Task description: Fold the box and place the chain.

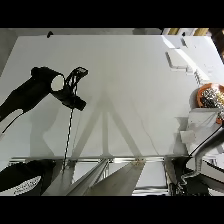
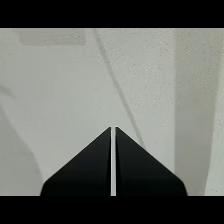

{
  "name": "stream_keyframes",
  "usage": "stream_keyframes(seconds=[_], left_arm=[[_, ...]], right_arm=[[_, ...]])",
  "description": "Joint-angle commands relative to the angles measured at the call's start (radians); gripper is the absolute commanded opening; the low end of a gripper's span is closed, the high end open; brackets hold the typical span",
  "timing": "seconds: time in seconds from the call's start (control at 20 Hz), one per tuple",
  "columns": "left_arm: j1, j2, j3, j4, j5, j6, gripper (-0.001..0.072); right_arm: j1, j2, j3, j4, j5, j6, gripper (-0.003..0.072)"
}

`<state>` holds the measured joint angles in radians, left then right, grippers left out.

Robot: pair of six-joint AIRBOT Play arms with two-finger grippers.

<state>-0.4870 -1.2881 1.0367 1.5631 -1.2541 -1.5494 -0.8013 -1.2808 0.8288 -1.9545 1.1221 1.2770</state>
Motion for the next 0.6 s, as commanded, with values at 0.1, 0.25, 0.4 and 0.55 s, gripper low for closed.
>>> stream_keyframes(seconds=[0.1, 0.25, 0.4, 0.55], left_arm=[[0.0, 0.001, 0.0, 0.0, 0.0, 0.0, 0.0032], [0.0, 0.001, 0.0, 0.0, 0.0, 0.0, 0.0032], [0.0, 0.001, 0.0, 0.0, 0.0, 0.0, 0.0032], [0.0, 0.001, 0.0, 0.0, 0.0, 0.0, 0.0032]], right_arm=[[0.101, 0.037, 0.001, 0.052, 0.065, -0.1, 0.0019], [0.272, 0.135, 0.001, 0.16, 0.092, -0.127, 0.0019], [0.438, 0.198, -0.005, 0.324, 0.135, -0.147, 0.0018], [0.584, 0.251, -0.066, 0.517, 0.14, -0.16, 0.0017]])
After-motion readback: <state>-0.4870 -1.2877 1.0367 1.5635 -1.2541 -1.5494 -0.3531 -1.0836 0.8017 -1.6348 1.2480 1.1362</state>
